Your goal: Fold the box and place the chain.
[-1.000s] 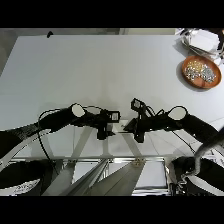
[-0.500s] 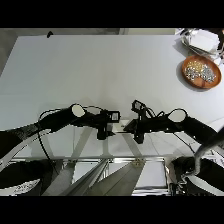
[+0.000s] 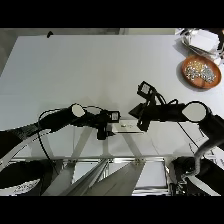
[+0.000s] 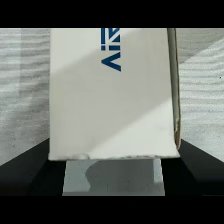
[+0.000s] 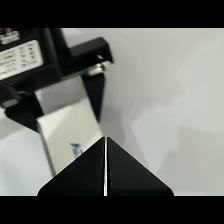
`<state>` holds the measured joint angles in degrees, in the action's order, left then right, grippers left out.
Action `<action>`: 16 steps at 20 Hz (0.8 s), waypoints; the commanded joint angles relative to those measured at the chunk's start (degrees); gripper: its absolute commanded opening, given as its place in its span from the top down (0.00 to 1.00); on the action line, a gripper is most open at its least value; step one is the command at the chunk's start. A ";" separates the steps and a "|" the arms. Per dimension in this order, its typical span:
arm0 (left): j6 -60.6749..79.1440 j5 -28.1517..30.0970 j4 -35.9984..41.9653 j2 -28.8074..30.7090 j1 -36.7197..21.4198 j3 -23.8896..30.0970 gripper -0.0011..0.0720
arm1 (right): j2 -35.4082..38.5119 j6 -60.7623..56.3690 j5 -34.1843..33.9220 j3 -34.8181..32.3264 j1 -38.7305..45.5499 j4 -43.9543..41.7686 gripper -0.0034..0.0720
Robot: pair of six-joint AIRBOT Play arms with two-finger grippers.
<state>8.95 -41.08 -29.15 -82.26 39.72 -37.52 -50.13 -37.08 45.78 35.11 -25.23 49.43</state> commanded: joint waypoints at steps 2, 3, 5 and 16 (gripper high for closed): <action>0.02 -0.09 -0.04 -0.04 0.00 0.00 0.56 | 2.25 -34.45 7.48 1.53 0.00 33.20 0.94; 0.02 -0.35 -0.04 -0.04 0.00 0.00 0.56 | 2.25 -36.63 11.28 1.53 0.02 36.81 0.94; 0.04 -1.01 0.39 -0.04 0.02 0.00 0.56 | 2.25 -37.99 16.68 1.53 0.02 40.46 0.94; -29.88 -2.60 -17.92 16.81 -15.26 0.02 0.98 | 2.25 -41.62 17.88 1.53 0.00 41.44 0.94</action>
<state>-10.07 -43.07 -39.07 -71.53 30.50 -37.45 -47.92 -77.19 63.24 36.60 -25.23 89.89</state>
